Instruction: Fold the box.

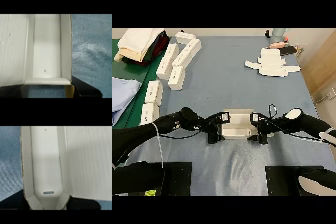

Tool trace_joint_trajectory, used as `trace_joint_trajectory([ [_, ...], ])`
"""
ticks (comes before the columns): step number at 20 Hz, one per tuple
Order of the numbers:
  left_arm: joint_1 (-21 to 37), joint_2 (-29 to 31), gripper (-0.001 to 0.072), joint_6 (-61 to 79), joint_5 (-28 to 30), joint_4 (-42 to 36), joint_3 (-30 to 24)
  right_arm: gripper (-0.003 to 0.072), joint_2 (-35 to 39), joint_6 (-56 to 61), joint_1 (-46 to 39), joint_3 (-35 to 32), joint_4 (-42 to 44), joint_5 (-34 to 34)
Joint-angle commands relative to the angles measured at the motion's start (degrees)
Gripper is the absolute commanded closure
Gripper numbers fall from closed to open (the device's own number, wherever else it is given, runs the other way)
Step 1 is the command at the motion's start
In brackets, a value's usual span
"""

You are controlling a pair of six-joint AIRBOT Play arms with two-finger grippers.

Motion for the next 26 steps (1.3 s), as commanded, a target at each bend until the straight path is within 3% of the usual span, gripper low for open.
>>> trace_joint_trajectory([
  [1,0.00,-0.04,0.0346,0.00,0.02,0.00,-0.02,0.0176,0.02,0.04,0.02,0.00,0.33,0.09],
  [3,-0.02,-0.02,0.0346,0.00,0.00,0.00,-0.02,-0.0034,0.00,2.51,0.02,0.00,4.72,0.57],
  [5,0.00,-0.04,0.0346,0.00,0.00,0.00,-0.02,-0.0034,0.00,10.86,0.02,0.00,5.18,1.60],
  [11,0.00,-0.04,0.0346,0.00,0.02,0.00,-0.02,-0.0034,2.14,11.54,-2.14,0.52,4.24,4.20],
  [18,0.00,-0.04,0.0346,0.00,0.02,0.00,-0.02,-0.0034,16.35,22.88,-12.46,0.52,-9.11,15.28],
  [20,0.00,-0.04,0.0346,0.00,0.02,0.00,-0.02,-0.0034,20.50,27.87,-13.90,0.52,-8.66,18.86],
  [23,0.00,-0.04,0.0346,0.00,0.02,0.00,-0.02,-0.0034,25.29,44.02,-13.84,0.52,-1.95,23.78],
  [26,0.00,-0.04,0.0346,0.00,0.02,0.00,-0.02,-0.0033,26.32,69.57,-13.38,0.52,7.78,24.28],
])
